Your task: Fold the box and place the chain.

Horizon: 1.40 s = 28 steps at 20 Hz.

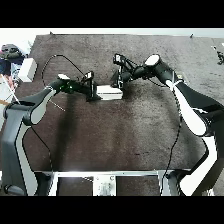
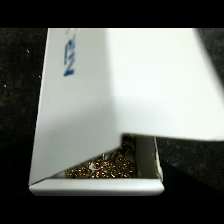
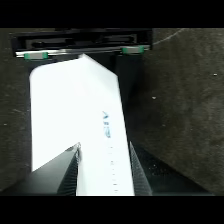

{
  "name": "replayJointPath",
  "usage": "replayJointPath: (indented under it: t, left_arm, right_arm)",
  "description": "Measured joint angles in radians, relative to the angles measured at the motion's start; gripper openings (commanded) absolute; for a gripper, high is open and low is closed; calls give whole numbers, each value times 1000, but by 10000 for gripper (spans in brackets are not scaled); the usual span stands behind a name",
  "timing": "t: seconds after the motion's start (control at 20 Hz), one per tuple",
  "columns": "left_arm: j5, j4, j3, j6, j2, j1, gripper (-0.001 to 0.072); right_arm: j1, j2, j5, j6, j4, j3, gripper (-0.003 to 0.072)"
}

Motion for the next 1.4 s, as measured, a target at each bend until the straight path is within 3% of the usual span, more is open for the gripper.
replayJointPath:
  t: [0.35,0.7,0.8,1.4]
  left_arm:
    - [0,-1,0,0,0,0,286]
    - [0,-1,0,0,0,0,286]
    - [1,-1,0,0,0,0,286]
    - [5,-2,0,-4,0,0,286]
  right_arm:
    - [0,-10,-35,0,-2,0,276]
    - [-11,15,70,0,27,0,276]
    - [-12,10,87,2,29,0,367]
    - [-9,-44,30,-3,34,0,365]
